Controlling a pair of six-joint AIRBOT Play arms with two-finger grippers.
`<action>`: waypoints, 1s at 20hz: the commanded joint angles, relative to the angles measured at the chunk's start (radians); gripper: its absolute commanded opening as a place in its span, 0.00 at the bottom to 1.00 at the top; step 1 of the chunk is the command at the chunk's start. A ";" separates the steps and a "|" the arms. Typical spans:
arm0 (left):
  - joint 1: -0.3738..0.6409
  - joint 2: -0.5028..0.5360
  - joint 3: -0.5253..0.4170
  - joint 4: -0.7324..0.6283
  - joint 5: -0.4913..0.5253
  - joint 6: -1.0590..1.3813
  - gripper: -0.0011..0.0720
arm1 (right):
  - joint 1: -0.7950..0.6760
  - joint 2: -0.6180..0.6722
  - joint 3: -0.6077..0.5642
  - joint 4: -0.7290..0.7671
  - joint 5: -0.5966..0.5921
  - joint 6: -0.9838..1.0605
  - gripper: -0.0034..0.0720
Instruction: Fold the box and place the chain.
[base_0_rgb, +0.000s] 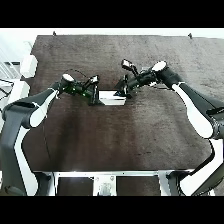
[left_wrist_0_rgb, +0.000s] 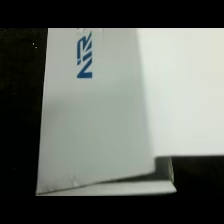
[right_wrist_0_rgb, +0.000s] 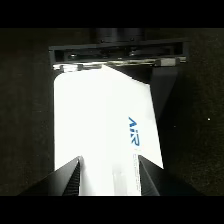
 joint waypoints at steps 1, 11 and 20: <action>0.000 0.000 0.000 0.000 0.000 0.000 0.53 | 0.001 0.007 -0.020 0.001 0.011 -0.009 0.57; 0.000 0.000 0.000 0.000 0.000 0.000 0.53 | 0.027 0.006 -0.064 0.010 -0.150 -0.102 0.57; 0.000 0.000 0.000 0.000 0.000 0.000 0.53 | 0.007 0.046 -0.066 0.048 0.005 -0.094 0.45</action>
